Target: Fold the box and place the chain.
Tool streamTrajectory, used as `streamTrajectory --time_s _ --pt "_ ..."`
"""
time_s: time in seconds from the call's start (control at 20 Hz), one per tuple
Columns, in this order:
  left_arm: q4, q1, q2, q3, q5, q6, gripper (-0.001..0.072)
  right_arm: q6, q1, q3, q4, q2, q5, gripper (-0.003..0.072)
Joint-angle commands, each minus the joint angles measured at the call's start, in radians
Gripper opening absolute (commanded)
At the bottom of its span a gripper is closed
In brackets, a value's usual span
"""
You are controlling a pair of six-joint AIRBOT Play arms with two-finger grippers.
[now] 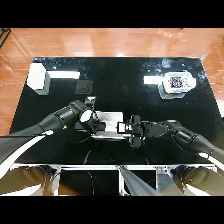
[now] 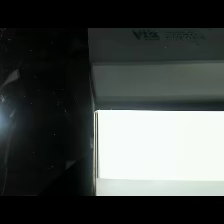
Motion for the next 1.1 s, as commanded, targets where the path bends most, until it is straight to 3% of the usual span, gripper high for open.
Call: streamTrajectory --time_s 0.0,0.05,0.25,0.3,0.6,0.75,0.8,0.85,0.9,0.95,1.0,1.05 --pt "0.0 0.001 -0.001 0.0 0.003 0.003 0.0023 -0.001 0.008 0.003 0.047 -0.008 -0.008 0.0431" --pt "0.0 0.001 -0.001 0.0 0.003 0.003 0.0022 -0.001 0.007 0.003 0.05 -0.008 -0.016 0.0326" --pt "0.0 0.001 -0.001 0.0 0.004 0.003 0.0023 -0.001 0.008 0.003 0.105 -0.011 -0.015 0.0284" --pt "0.0 0.001 -0.001 0.0 0.004 0.003 0.0023 -0.001 0.011 0.003 0.111 -0.015 -0.011 0.0183" --pt "0.0 0.0 -0.001 0.0 0.004 0.003 0.0021 0.033 0.071 0.003 0.134 -0.067 0.122 0.0182" --pt "0.0 0.0 -0.001 0.0 0.0 0.003 0.002 0.05 0.074 0.003 0.133 -0.073 0.125 0.0187" --pt "0.0 0.0 -0.001 0.0 0.0 0.003 0.002 0.055 0.074 0.003 0.132 -0.073 0.125 0.0264" --pt "0.0 0.0 -0.001 0.0 0.0 0.003 0.002 0.056 0.074 0.003 0.132 -0.073 0.125 0.0291" --pt "0.0 0.0 -0.001 0.0 0.0 0.003 0.002 0.056 0.074 0.003 0.132 -0.073 0.125 0.029" --pt "0.0 0.0 -0.001 0.0 0.0 0.003 0.002 0.056 0.074 0.003 0.132 -0.073 0.125 0.0209" --pt "0.0 0.0 -0.001 0.0 0.0 0.003 0.002 0.058 0.074 0.003 0.132 -0.073 0.125 0.0185" --pt "0.0 0.0 -0.001 0.0 0.0 0.003 0.002 0.06 0.074 0.003 0.132 -0.073 0.125 0.0274"
